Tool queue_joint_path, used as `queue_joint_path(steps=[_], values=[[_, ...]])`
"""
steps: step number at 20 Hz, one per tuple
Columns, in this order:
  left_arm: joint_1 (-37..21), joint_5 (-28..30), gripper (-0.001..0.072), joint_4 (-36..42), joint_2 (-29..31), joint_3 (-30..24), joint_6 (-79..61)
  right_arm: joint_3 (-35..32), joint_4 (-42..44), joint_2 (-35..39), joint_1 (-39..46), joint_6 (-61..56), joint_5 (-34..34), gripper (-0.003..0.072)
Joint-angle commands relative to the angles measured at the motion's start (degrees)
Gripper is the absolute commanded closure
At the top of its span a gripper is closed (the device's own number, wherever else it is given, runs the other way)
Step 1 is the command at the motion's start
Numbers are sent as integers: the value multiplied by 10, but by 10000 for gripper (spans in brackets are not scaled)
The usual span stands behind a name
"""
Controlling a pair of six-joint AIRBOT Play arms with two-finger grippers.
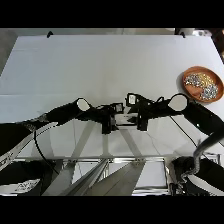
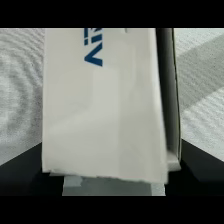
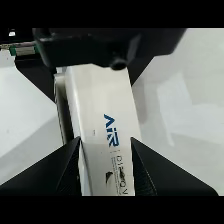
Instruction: Fold the box and place the chain.
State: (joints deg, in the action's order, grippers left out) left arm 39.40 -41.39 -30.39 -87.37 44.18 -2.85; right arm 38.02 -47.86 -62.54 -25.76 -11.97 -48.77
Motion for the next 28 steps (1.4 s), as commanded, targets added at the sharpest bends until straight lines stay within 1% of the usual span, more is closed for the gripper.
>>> queue_joint_path(steps=[1, 6, 14, 16, 18, 20, 22, 24, 25, 28], values=[[0, 0, 337, -1, 0, 0, -1, -7, -2, 0, -18, 0, 5, 353], [0, 0, 337, -1, 0, 0, -1, -8, -6, 2, -20, -2, 8, 353], [0, 0, 337, -1, 0, 0, -1, -21, -3, 36, -20, -2, 8, 351], [0, 0, 337, -1, 0, 0, -1, -28, 1, 36, -20, -2, 21, 354], [0, 0, 337, -1, 0, 0, -1, -39, 0, 36, -20, -2, 38, 397], [0, 0, 337, -1, 0, 0, -1, -41, 2, 37, -20, -2, 43, 401], [0, 0, 337, -1, 0, 0, -1, -41, 3, 40, -20, -2, 46, 434], [0, 0, 337, -1, 0, 0, -1, -41, 3, 42, -20, -2, 46, 445], [0, 0, 337, -1, 0, 0, -1, -41, 3, 44, -20, -2, 46, 471], [0, 0, 337, -1, 0, 0, -1, -41, 3, 52, -20, -2, 46, 471]])
